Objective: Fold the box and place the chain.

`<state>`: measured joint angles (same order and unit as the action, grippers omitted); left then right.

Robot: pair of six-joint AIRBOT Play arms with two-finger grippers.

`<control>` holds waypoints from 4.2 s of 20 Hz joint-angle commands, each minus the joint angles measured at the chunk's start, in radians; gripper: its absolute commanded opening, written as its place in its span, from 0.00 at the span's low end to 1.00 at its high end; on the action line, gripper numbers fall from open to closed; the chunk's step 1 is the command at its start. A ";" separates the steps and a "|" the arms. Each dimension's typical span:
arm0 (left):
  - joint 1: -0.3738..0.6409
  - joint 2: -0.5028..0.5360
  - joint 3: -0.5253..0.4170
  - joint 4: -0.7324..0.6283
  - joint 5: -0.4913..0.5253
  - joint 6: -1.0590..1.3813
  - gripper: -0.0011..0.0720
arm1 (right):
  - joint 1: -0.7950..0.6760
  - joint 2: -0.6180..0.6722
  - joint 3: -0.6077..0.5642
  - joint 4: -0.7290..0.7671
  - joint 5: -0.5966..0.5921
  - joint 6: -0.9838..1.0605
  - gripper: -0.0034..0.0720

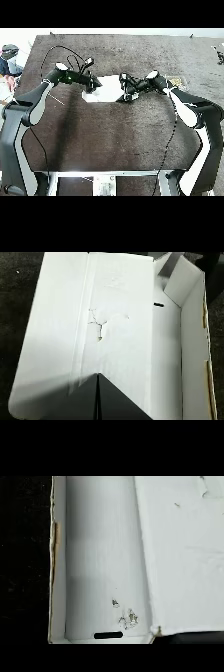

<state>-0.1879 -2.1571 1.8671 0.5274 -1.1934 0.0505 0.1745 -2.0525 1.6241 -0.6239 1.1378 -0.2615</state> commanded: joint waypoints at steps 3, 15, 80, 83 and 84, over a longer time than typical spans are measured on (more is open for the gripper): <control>0.001 0.026 0.007 0.014 0.047 0.019 0.02 | 0.001 -0.001 0.000 0.000 0.000 0.000 0.68; 0.076 0.177 0.013 0.216 -0.265 0.029 0.03 | 0.001 -0.001 0.000 0.000 -0.001 0.000 0.68; -0.029 0.142 -0.191 0.130 -0.018 0.111 0.97 | 0.001 -0.001 0.000 0.000 -0.001 0.000 0.68; -0.029 0.142 -0.191 0.130 -0.017 0.111 0.97 | 0.001 -0.001 0.000 0.000 -0.001 0.000 0.68; -0.029 0.142 -0.191 0.130 -0.018 0.111 0.93 | 0.001 -0.001 0.000 0.000 -0.001 0.000 0.68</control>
<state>-0.2165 -2.0151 1.6764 0.6586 -1.2152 0.1696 0.1741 -2.0529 1.6238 -0.6254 1.1366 -0.2619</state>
